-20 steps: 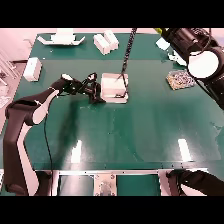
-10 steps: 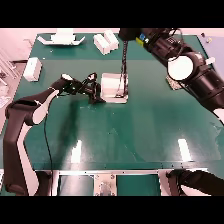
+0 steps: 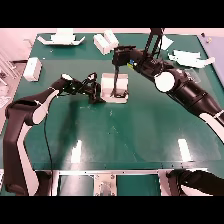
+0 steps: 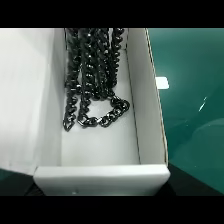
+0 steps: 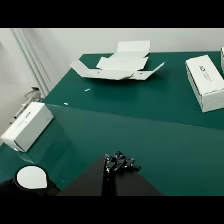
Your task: Fold the box and place the chain.
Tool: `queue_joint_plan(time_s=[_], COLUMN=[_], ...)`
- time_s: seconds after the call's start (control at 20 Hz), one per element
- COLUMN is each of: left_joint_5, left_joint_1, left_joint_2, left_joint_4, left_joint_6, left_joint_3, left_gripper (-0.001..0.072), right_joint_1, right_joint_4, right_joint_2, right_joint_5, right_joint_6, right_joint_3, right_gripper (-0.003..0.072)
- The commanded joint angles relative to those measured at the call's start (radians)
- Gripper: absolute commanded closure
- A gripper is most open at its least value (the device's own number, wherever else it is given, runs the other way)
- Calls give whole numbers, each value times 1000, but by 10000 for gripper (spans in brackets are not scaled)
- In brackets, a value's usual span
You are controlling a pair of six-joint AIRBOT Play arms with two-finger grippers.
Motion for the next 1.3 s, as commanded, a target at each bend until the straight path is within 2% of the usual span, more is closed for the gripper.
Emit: queue_joint_plan(time_s=[0.0,0.3,0.35,0.4,0.45,0.6,0.7,0.8,0.95,1.25], left_joint_5=[0,0,0,0,0,0,0,0,1,0], left_joint_1=[0,0,1,0,0,0,1,1,1,0], left_joint_2=[0,0,0,0,0,0,0,0,0,0], left_joint_4=[0,0,0,0,0,0,0,0,0,0], left_joint_6=[0,0,0,0,0,0,0,0,0,0], left_joint_3=[0,0,0,0,0,0,0,0,0,0], left_gripper=[312,312,312,312,312,312,312,312,312,312], right_joint_1=[1,0,0,0,-5,-31,-67,-115,-166,-169], right_joint_4=[8,8,7,4,4,5,4,5,8,47], right_joint_2=[-10,-101,-115,-122,-121,-117,-105,-93,-81,-82], right_joint_5=[3,4,5,5,6,36,120,186,198,186], right_joint_6=[21,20,20,20,20,20,20,20,21,20], right_joint_3=[-49,-125,-128,-129,-130,-130,-131,-143,-187,-231], right_gripper=[677,661,540,372,360,355,421,419,416,419])
